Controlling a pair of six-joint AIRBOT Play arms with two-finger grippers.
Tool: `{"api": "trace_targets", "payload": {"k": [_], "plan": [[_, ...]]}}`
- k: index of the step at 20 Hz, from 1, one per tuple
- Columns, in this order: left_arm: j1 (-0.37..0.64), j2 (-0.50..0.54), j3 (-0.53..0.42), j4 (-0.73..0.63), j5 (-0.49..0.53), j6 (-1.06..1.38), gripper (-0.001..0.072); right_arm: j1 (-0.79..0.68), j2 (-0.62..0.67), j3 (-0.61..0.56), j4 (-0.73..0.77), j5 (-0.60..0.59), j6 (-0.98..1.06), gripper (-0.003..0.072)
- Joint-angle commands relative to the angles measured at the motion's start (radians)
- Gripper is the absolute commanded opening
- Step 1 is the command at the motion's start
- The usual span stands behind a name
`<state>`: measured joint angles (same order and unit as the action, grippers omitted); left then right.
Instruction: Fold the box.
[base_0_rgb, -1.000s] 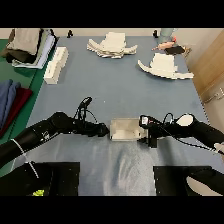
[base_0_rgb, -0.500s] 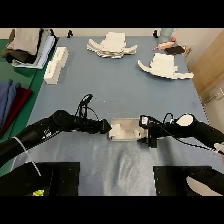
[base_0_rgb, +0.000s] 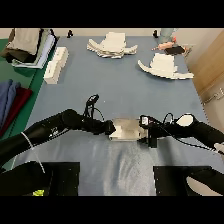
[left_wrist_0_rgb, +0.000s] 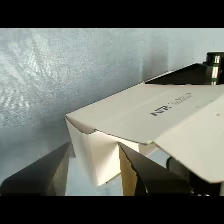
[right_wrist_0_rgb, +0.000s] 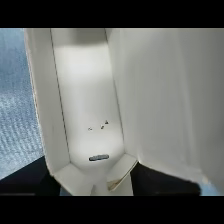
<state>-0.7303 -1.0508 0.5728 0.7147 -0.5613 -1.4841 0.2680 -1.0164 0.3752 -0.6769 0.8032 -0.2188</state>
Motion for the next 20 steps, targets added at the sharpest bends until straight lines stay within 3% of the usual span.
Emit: {"api": "trace_targets", "payload": {"k": [1, 4, 7, 12, 16, 19, 20], "plan": [[-0.07, -0.044, 0.079, 0.256, -0.049, -0.288, 0.0472, 0.0, 0.0, 0.0, 0.0, 0.0, 0.0, 0.0529], [-0.128, -0.11, 0.175, 0.507, -0.169, -0.554, 0.0472, 0.0, 0.0, 0.0, 0.0, 0.0, 0.0, 0.0529], [-0.183, -0.182, 0.264, 0.659, -0.269, -0.719, 0.0471, 0.0, 0.0, 0.0, 0.0, 0.0, 0.0, 0.0529], [-0.23, -0.29, 0.365, 0.706, -0.351, -0.818, 0.0471, 0.0, 0.0, 0.0, 0.0, 0.0, 0.0, 0.0529], [-0.284, -0.365, 0.465, 0.829, -0.449, -0.911, 0.047, 0.0, 0.0, 0.0, 0.0, 0.0, 0.0, 0.0529], [-0.305, -0.396, 0.487, 0.834, -0.469, -0.927, 0.0469, 0.0, 0.0, 0.0, 0.0, 0.0, 0.0, 0.0529], [-0.307, -0.401, 0.488, 0.835, -0.47, -0.944, 0.0426, 0.0, 0.0, 0.0, 0.0, 0.0, 0.0, 0.0528]]}}
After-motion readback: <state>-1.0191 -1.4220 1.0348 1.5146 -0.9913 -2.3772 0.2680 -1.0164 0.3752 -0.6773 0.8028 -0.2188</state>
